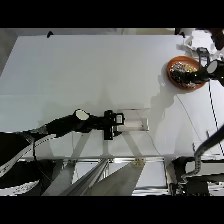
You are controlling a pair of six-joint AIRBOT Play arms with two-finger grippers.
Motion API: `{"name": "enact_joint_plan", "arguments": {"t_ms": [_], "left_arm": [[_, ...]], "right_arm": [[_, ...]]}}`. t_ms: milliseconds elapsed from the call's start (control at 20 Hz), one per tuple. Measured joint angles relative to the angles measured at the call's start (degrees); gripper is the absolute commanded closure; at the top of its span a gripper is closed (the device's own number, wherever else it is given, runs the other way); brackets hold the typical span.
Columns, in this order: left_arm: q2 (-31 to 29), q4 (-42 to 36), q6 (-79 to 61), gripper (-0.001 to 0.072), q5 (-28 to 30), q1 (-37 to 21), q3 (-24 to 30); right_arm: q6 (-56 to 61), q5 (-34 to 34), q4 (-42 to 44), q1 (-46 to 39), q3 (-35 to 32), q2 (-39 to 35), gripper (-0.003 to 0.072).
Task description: Fold the box and place the chain.
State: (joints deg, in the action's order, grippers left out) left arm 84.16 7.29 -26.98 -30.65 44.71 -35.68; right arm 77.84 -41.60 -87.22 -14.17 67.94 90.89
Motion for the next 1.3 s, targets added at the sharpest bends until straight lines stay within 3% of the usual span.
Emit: {"name": "enact_joint_plan", "arguments": {"t_ms": [150,250,450,700,1000,1300], "left_arm": [[0.0,0.0,0.0,0.0437,0.0,0.0,0.0],[0.0,0.0,0.0,0.0437,0.0,0.0,0.0],[0.0,0.0,0.0,0.0437,0.0,0.0,0.0],[0.0,0.0,0.0,0.0437,0.0,0.0,0.0],[0.0,0.0,0.0,0.0437,0.0,0.0,0.0],[0.0,0.0,0.0,0.0437,0.0,0.0,0.0]], "right_arm": [[-2.0,1.7,2.5,-0.1,0.0,1.3,0.0377],[-2.7,2.5,3.4,-0.1,0.0,2.2,0.042],[-3.2,3.1,4.5,-0.1,0.1,3.4,0.0658],[-3.3,2.9,4.8,-0.1,0.1,1.7,0.0668],[-3.3,1.9,4.9,-0.1,0.1,-8.5,0.0671],[-6.7,-9.0,8.1,-0.1,0.1,-22.1,0.0671]]}}
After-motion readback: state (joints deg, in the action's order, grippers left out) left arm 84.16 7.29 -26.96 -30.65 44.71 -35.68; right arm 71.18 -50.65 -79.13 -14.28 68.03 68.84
